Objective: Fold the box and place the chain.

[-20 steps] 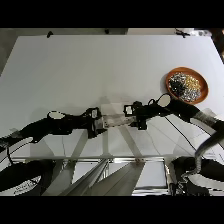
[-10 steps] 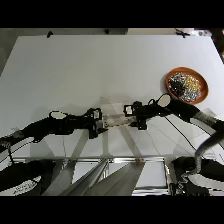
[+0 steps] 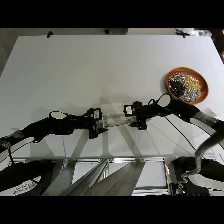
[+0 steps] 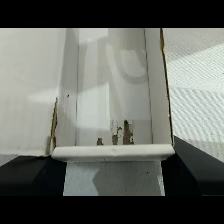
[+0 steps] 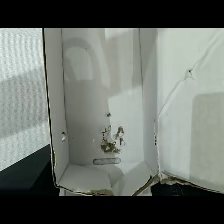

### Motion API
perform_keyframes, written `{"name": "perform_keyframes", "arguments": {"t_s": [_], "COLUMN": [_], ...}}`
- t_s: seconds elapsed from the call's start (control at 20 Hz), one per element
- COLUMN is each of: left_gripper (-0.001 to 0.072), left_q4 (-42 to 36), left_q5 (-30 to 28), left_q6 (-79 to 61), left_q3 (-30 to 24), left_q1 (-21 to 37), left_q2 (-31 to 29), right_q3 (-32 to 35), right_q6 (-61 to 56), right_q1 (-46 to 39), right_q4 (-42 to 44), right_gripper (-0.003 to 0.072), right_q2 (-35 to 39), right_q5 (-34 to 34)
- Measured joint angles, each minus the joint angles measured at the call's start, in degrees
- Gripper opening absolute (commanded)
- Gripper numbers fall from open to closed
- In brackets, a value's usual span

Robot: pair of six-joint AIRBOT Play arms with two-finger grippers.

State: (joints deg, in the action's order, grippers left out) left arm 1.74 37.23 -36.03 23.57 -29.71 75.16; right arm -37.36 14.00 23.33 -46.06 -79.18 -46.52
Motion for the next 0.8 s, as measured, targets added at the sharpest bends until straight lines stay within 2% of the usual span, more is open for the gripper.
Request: {"name": "perform_keyframes", "arguments": {"t_s": [0.2, 0.3, 0.4, 0.5, 0.55, 0.8], "left_gripper": [0.0134, 0.0134, 0.0136, 0.0136, 0.0136, 0.0130], "left_q4": [0.0, 0.0, 0.0, 0.0, -0.2, -0.1], "left_q5": [-0.1, -0.1, -0.1, -0.1, -0.3, -0.6], "left_q6": [0.0, 0.0, 0.0, 0.0, 0.0, 0.0], "left_q3": [0.0, 0.0, 0.0, 0.0, 0.0, 0.0], "left_q1": [0.0, 0.0, 0.0, 0.0, 0.0, 0.0], "left_q2": [0.0, 0.0, 0.0, 0.0, 0.0, 0.0], "right_q3": [0.0, 0.0, 0.0, 0.0, 0.0, 0.0], "right_q6": [0.0, 0.0, 0.0, 0.0, 0.0, -4.3], "right_q1": [0.0, 0.0, 0.0, 0.0, 0.0, 0.0], "right_q4": [0.0, 0.0, 0.0, 0.0, -0.3, -2.6], "right_gripper": [0.0298, 0.0248, 0.0266, 0.0615, 0.0696, 0.0709], "right_q2": [0.0, 0.0, 0.0, 0.0, 0.1, 3.2], "right_q5": [0.0, -0.1, -0.1, -0.1, 0.2, -0.6]}}
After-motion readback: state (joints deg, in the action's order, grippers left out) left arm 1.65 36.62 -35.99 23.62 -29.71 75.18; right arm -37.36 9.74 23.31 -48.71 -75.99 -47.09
